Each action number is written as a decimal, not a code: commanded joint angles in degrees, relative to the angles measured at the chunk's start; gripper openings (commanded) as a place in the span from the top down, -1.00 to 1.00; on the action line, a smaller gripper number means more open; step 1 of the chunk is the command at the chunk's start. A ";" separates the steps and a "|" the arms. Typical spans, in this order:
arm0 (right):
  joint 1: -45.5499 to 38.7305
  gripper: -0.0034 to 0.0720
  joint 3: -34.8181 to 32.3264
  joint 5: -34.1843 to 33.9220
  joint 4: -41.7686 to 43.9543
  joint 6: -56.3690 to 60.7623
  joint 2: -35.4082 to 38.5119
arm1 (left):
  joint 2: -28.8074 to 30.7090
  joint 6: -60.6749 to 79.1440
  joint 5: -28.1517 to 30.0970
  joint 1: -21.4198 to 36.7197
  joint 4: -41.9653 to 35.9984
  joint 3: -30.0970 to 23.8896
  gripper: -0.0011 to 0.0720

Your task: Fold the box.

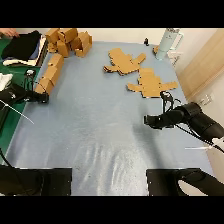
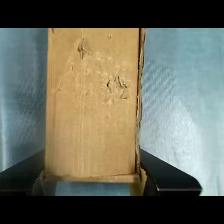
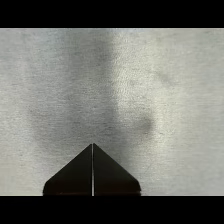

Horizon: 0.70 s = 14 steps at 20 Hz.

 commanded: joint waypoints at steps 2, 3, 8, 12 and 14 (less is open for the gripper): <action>0.00 0.89 0.02 0.04 0.28 0.04 -0.04 | -1.22 0.02 2.73 -0.63 -0.17 0.76 -0.25; 0.00 0.89 0.02 0.04 0.28 0.04 -0.04 | -1.22 0.00 2.69 -0.63 -0.20 0.76 -0.25; 0.00 0.89 0.02 0.00 0.57 0.04 -0.04 | -1.22 -0.68 1.01 -0.59 -0.26 0.76 -0.96; 0.00 0.89 0.02 -0.07 1.46 0.02 -0.04 | 0.39 -0.66 -7.13 0.02 -0.04 0.85 -0.96; 0.00 0.89 0.02 -0.26 1.73 0.02 -0.04 | 3.41 -1.73 -16.37 1.29 2.10 2.25 -0.96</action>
